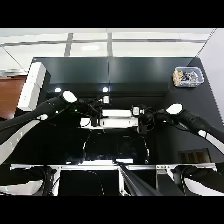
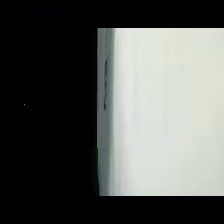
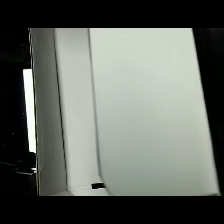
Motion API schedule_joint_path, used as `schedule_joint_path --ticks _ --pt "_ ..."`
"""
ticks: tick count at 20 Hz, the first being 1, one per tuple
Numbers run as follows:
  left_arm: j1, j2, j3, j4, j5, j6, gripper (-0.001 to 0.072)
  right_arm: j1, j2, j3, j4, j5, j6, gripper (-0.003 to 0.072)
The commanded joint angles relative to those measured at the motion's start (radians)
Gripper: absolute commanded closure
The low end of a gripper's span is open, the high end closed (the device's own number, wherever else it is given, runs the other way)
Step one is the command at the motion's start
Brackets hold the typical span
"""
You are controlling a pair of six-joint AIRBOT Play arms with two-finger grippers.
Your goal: Fold the box and place the chain.
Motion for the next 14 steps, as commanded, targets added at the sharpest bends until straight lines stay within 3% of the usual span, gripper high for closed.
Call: schedule_joint_path --ticks 1,9,14 --pt "0.000 0.000 0.000 -0.001 0.005 -0.002 0.0682 0.002 -0.029 0.011 -0.009 0.006 0.008 -0.0021" --pt "0.000 0.000 0.000 -0.001 0.005 -0.002 0.0682 0.039 -0.052 0.036 -0.126 -0.041 0.154 -0.0021" --pt "0.000 0.000 0.000 -0.001 0.005 -0.002 0.0682 0.039 -0.052 0.036 -0.123 -0.052 0.166 -0.0020"
